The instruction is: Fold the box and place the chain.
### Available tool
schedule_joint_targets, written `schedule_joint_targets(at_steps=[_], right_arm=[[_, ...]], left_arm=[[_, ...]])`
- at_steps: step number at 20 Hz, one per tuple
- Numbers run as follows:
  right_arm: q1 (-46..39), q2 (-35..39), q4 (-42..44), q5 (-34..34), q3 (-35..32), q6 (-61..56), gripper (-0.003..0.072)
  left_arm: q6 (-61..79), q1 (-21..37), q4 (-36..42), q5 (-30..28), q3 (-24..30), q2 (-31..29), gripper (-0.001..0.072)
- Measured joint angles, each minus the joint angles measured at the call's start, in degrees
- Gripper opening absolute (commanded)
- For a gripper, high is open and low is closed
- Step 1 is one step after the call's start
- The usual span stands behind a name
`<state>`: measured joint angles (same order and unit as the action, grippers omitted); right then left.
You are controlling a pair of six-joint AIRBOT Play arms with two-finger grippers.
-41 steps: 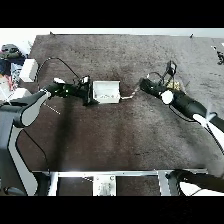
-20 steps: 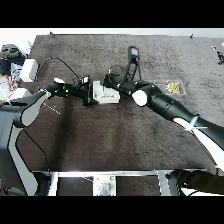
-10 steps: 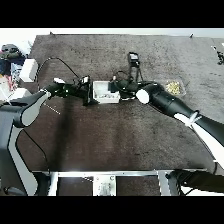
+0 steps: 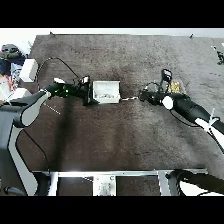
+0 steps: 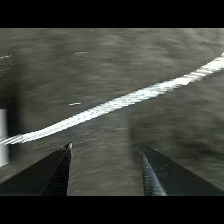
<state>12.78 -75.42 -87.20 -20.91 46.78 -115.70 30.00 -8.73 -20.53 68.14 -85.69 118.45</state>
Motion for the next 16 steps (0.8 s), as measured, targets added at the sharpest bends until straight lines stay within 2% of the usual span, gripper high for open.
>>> schedule_joint_targets(at_steps=[5, 10, 11, 12, 14, 15, 16], right_arm=[[-4.7, -0.9, 1.8, 3.8, -1.9, -1.3, 0.0462], [-6.0, -6.8, 6.9, 9.2, -1.2, -1.5, 0.0452], [-6.0, -8.2, 7.6, 10.1, -0.5, -1.4, 0.0264], [-6.1, -9.6, 8.3, 10.8, 0.4, -1.4, 0.0213], [-6.2, -11.8, 9.0, 11.8, 2.3, -1.3, 0.0181], [-6.1, -12.5, 9.3, 12.0, 3.1, -1.2, 0.0015], [-5.8, -12.8, 9.4, 12.2, 3.7, -1.2, 0.0009]], left_arm=[[0.0, 0.0, 0.0, 0.0, 0.0, 0.0, 0.0285], [0.0, 0.0, 0.0, 0.0, 0.0, 0.0, 0.0285], [0.0, 0.0, 0.0, 0.0, 0.0, 0.0, 0.0285], [0.0, 0.0, 0.0, 0.0, 0.0, 0.0, 0.0285], [0.0, 0.0, 0.0, 0.0, 0.0, 0.0, 0.0285], [0.0, 0.0, 0.0, 0.0, 0.0, 0.0, 0.0285], [0.0, 0.0, 0.0, 0.0, 0.0, 0.0, 0.0285]])
